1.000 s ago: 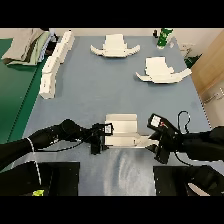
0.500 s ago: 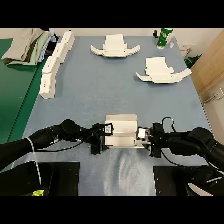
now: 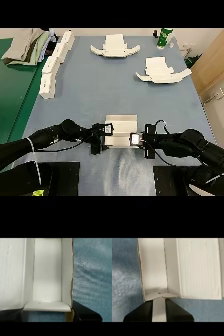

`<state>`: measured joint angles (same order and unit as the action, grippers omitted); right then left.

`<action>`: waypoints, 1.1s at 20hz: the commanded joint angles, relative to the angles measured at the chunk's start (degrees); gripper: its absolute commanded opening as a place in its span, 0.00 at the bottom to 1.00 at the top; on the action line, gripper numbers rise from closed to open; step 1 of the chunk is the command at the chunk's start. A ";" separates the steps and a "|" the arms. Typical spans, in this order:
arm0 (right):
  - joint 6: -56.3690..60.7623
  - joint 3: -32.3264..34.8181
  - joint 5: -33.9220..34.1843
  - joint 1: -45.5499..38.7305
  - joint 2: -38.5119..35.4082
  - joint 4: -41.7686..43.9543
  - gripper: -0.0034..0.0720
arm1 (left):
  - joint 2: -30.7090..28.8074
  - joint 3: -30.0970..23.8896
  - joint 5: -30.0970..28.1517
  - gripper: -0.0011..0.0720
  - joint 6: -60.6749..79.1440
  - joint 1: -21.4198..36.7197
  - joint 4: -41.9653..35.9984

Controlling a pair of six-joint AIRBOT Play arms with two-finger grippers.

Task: Fold the box.

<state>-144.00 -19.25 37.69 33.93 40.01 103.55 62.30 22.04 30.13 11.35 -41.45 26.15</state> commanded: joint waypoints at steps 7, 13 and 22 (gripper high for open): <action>-0.07 0.02 -7.02 2.97 4.81 1.29 0.71 | 0.00 0.04 -0.02 0.65 0.00 0.02 -0.02; -0.04 -0.09 -7.26 2.97 4.79 1.25 0.77 | 0.00 0.04 -0.02 0.66 0.00 0.02 -0.02; 22.82 -2.82 6.49 2.86 0.76 -10.97 0.05 | 0.00 0.04 -0.02 0.65 0.00 0.02 -0.02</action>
